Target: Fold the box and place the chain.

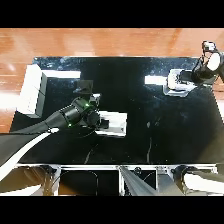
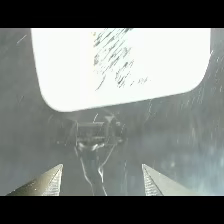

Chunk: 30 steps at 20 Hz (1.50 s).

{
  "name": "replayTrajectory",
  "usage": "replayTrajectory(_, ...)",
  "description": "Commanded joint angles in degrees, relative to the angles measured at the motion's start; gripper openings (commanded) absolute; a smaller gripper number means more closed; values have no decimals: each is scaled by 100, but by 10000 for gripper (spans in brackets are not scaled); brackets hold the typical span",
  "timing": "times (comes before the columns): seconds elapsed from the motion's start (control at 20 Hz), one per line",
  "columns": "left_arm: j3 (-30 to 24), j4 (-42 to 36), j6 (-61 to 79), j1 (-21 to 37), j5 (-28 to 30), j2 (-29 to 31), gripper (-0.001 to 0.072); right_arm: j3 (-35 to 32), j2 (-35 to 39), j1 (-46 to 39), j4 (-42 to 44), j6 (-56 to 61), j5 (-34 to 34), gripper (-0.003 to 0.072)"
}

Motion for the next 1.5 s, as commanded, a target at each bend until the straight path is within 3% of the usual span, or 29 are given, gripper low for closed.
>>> replayTrajectory(0.0, 0, -28, 0, -2, 42, -4, 21, 944, -1143, -435, -4, -310, -236, 598)
replayTrajectory(0.3, 0, -35, 0, 2, -22, -4, 22, 1298, -1864, -476, -728, -363, -590, 598)
replayTrajectory(1.0, 0, -35, 0, 9, -114, -4, 22, 1298, -2277, -595, -822, -442, -1338, 597)
replayTrajectory(1.45, 0, -35, 0, 9, -122, -4, 22, 1298, -2411, -586, -761, -439, -1147, 597)
